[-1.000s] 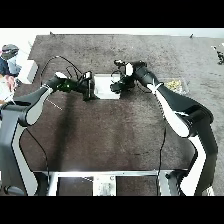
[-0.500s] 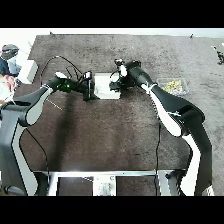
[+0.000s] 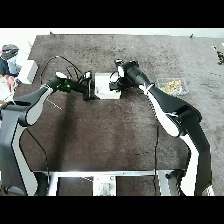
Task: Fold the box and place the chain.
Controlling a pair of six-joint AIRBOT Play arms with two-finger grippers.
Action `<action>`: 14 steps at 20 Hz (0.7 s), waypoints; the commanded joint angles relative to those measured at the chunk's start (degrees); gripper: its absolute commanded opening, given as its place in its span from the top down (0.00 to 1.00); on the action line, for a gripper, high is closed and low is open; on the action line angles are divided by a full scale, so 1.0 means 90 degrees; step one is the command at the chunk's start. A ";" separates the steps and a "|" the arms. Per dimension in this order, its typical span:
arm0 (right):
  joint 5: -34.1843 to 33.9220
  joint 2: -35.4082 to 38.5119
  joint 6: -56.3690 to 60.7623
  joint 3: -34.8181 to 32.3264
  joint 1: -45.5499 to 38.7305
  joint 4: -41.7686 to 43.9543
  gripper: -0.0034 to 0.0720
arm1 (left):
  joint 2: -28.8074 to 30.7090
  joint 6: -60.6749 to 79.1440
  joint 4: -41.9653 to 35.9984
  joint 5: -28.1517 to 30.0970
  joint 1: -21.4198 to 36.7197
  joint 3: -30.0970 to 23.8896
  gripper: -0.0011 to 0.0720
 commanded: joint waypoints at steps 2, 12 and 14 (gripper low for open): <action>0.0061 -0.0070 0.0044 0.0005 0.0078 -0.0024 0.67 | 0.0005 0.0002 0.0010 0.0007 0.0007 0.0000 0.59; 0.0151 -0.0160 0.0087 0.0005 0.0175 -0.0095 0.91 | 0.0005 0.0002 0.0010 0.0007 0.0007 0.0000 0.59; 0.0158 -0.0160 0.0090 0.0005 0.0175 -0.0114 0.91 | 0.0005 0.0002 0.0010 0.0007 0.0007 0.0000 0.59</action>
